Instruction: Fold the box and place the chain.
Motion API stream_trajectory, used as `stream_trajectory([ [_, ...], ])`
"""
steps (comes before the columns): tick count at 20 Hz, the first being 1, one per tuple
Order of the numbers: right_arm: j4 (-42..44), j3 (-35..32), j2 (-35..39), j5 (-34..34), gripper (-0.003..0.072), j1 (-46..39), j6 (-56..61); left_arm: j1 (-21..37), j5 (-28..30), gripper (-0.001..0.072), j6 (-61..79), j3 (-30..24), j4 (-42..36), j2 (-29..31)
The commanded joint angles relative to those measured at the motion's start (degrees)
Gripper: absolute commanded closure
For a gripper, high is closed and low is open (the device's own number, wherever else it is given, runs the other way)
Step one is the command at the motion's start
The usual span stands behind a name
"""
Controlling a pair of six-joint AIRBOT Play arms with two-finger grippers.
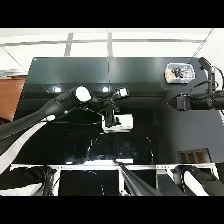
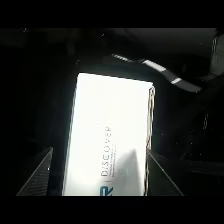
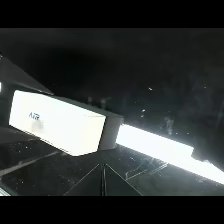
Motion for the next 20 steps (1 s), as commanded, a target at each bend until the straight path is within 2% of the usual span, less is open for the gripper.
stream_trajectory([
  [1,-0.61,0.07,0.04,-0.92,0.0671,-0.02,0.07,-0.26,-1.88,-0.0004,-1.22,0.57,0.39,-1.20],
  [7,-0.61,0.07,0.04,-1.07,0.0671,-0.02,0.07,-0.28,-4.87,-0.0004,-1.18,0.59,1.53,-1.18],
  [14,-0.61,0.07,0.04,-1.20,0.0671,-0.02,0.09,-2.89,-4.68,-0.0003,-2.38,1.07,12.48,-1.18],
  [17,-0.61,0.07,0.04,-1.22,0.0671,-0.02,0.09,-5.75,-3.04,-0.0003,-9.88,1.20,19.65,-1.18],
  [20,-0.59,0.07,0.04,-1.31,0.0671,-0.02,0.09,-8.20,1.86,0.0001,-18.86,1.18,24.17,-1.22],
])
